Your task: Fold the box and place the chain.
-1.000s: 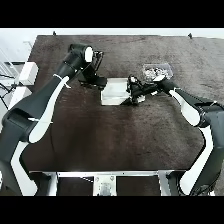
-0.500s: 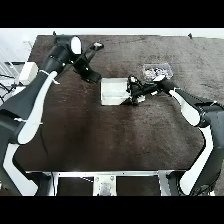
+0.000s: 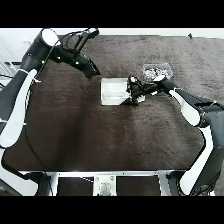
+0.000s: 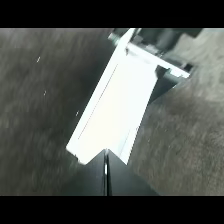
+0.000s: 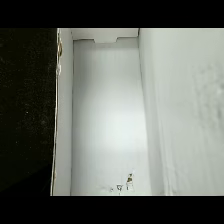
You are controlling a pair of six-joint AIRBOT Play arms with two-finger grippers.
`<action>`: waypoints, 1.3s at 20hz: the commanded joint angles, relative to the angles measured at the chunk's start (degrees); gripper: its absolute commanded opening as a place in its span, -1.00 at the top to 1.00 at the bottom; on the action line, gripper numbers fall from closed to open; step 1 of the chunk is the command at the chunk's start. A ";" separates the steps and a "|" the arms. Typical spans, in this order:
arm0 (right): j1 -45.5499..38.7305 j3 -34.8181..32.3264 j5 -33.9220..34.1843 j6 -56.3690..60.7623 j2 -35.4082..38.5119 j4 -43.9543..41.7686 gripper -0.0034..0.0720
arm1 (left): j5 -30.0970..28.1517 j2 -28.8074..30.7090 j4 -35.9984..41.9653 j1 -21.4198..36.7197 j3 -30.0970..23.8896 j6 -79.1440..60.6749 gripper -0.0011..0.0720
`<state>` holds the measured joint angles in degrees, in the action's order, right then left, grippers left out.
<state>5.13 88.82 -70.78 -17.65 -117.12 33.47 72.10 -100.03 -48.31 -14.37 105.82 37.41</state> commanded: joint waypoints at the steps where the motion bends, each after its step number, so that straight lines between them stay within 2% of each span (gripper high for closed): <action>1: 0.04 0.00 0.00 -0.02 0.02 0.00 -0.40 | -4.94 0.04 5.01 2.80 -7.17 -12.09 0.92; 3: 0.04 0.00 0.00 0.00 0.02 0.00 -0.40 | -9.42 -0.11 4.48 2.78 -10.25 -13.90 0.92; 5: 0.07 0.00 0.00 -0.02 0.02 0.00 -0.40 | -12.17 -0.09 5.42 2.75 -10.58 -13.81 0.92; 7: 0.04 0.00 0.00 0.00 0.02 0.00 -0.40 | -10.80 -0.55 6.99 2.78 -10.99 -19.54 0.91; 8: 0.04 0.00 0.00 -0.02 0.02 0.00 -0.40 | -9.35 -0.87 6.99 2.78 -11.74 -26.12 0.54; 9: 0.04 0.00 0.00 -0.02 0.02 0.00 -0.40 | -9.29 -1.20 6.97 2.78 -12.63 -29.35 -0.37; 10: 0.04 0.00 0.00 0.00 0.02 0.00 -0.40 | -10.27 -1.60 6.97 2.78 -13.42 -30.69 -0.83; 18: 0.04 0.00 0.00 -0.02 0.02 0.00 -0.40 | -7.15 -8.02 6.97 2.78 -13.86 -38.40 -0.86; 26: 0.04 0.00 0.00 -0.02 0.02 0.02 -0.40 | -6.64 -10.97 8.57 2.78 -13.92 -46.40 -0.87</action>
<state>5.13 88.84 -70.76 -17.67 -117.12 33.47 65.04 -109.86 -40.60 -11.64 91.92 -5.87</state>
